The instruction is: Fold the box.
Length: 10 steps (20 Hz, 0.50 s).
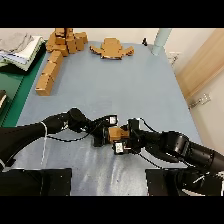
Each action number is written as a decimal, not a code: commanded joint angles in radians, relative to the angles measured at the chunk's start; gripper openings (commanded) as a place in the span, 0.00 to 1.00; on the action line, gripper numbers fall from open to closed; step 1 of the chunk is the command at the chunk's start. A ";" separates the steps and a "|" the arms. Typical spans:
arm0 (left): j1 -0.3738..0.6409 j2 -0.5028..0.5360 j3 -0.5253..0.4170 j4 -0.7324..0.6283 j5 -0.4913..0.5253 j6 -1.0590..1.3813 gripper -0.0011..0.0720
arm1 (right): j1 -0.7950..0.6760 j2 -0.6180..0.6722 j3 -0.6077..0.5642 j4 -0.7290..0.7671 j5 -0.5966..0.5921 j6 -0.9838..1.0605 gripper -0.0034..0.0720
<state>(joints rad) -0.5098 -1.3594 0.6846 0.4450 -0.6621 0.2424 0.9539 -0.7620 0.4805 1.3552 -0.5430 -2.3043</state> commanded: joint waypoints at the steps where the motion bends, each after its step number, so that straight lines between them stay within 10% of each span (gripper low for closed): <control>1: 0.000 0.000 0.000 0.000 0.000 0.000 0.83 | 0.002 0.010 0.000 0.061 -0.006 0.000 0.72; 10: 0.000 0.000 0.000 0.000 0.000 0.000 0.83 | 0.002 -0.076 0.000 0.134 0.046 -0.037 0.90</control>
<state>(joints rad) -0.5098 -1.3594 0.6846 0.4450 -0.6624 0.2424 0.9546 -0.8078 0.4805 1.4754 -0.5301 -2.3131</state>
